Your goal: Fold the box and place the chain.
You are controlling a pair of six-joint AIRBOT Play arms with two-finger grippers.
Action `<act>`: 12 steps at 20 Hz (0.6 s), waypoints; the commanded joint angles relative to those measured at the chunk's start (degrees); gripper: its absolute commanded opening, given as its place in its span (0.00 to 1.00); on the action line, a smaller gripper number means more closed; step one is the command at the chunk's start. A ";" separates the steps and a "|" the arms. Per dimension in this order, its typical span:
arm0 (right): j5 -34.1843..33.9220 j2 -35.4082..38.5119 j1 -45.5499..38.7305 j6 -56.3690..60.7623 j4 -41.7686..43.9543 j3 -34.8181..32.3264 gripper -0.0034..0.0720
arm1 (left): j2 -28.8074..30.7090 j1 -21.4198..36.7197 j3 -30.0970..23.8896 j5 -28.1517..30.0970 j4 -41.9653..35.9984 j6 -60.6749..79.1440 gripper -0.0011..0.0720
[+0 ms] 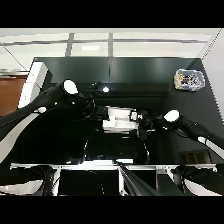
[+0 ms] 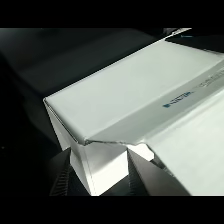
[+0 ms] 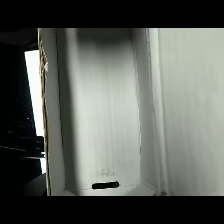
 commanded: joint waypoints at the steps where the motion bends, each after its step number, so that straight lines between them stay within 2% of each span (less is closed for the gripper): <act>1: -0.02 0.04 0.00 -0.02 0.02 0.02 0.21 | 0.04 -2.21 0.35 1.18 4.55 -4.70 0.58; 5: -0.02 0.04 0.00 0.00 0.04 0.02 0.21 | 0.04 -5.99 0.35 4.83 9.90 -10.80 0.58; 7: -0.02 0.04 0.00 0.00 0.02 0.02 0.21 | 0.04 -8.31 0.37 7.34 16.44 -15.41 0.58; 10: -0.02 0.04 0.00 -0.02 0.02 0.02 0.21 | 0.02 -10.91 0.35 7.06 25.18 -23.54 0.58; 12: -0.02 0.04 0.00 0.00 0.02 0.02 0.21 | 0.02 -12.28 0.37 6.54 27.93 -26.82 0.58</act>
